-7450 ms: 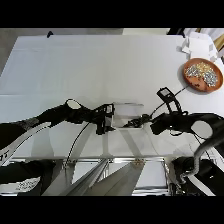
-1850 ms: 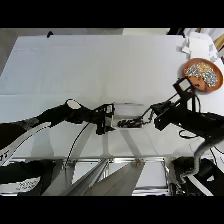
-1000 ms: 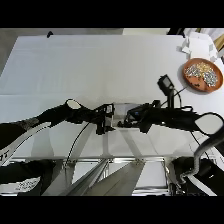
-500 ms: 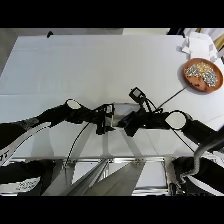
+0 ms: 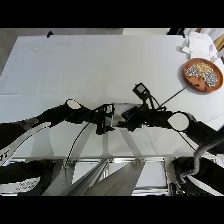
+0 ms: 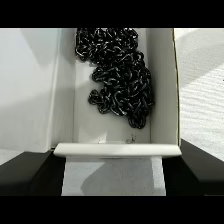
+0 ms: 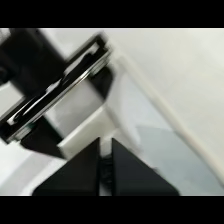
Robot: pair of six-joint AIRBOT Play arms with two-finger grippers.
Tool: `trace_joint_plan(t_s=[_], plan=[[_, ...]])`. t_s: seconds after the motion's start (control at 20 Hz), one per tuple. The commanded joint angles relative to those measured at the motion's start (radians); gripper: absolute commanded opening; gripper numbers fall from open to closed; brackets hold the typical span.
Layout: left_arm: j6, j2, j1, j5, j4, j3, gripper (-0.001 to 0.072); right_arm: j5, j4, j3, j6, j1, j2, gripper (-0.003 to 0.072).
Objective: Fold the box and place the chain.
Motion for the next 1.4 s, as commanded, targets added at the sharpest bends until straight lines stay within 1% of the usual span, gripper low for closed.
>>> trace_joint_plan(t_s=[0.0,0.1,0.2,0.25,0.3,0.35,0.4,0.5,0.65,0.75,0.85,1.05,1.2,1.35], plan=[[0.0,0.001,0.001,0.0,0.0,0.0,0.0135,0.045,-0.183,0.0,0.016,-0.058,0.121,0.0039],[0.0,0.001,0.001,0.0,0.0,0.0,0.0135,0.167,-0.33,0.0,0.085,-0.113,0.171,0.0039],[0.0,0.001,0.001,0.0,0.0,0.0,0.0135,0.307,-0.464,-0.001,0.153,-0.171,0.177,0.0039],[0.0,0.001,0.001,0.0,0.0,0.0,0.0135,0.358,-0.505,-0.008,0.153,-0.2,0.172,0.0039],[0.0,0.001,0.001,0.0,0.0,0.0,0.0135,0.374,-0.523,-0.024,0.151,-0.222,0.171,0.004],[0.0,0.001,0.001,0.0,0.0,0.0,0.0135,0.364,-0.522,-0.05,0.132,-0.24,0.17,0.0043],[0.0,0.001,0.001,0.0,0.0,0.0,0.0135,0.338,-0.519,-0.076,0.106,-0.244,0.17,0.0067],[0.0,0.001,0.001,0.0,0.0,0.0,0.0135,0.276,-0.512,-0.116,0.03,-0.244,0.167,0.0208],[0.0,0.001,0.001,0.0,0.0,0.0,0.0135,0.266,-0.512,-0.145,-0.131,-0.244,0.142,0.0199],[0.0,0.001,0.001,0.0,0.0,0.0,0.0135,0.255,-0.499,-0.146,-0.178,-0.244,0.122,0.0198],[0.0,0.001,0.001,0.0,0.0,0.0,0.0135,0.246,-0.441,-0.146,-0.237,-0.244,0.092,0.0197],[0.0,0.001,0.001,0.0,0.0,0.0,0.0135,0.248,-0.33,-0.146,-0.421,-0.244,0.034,0.0196],[0.0,0.001,0.001,0.0,0.0,0.0,0.0135,0.245,-0.29,-0.146,-0.492,-0.244,0.001,0.0186],[0.0,0.001,0.001,0.0,0.0,0.0,0.0135,0.237,-0.225,-0.146,-0.568,-0.244,-0.005,0.0177]])
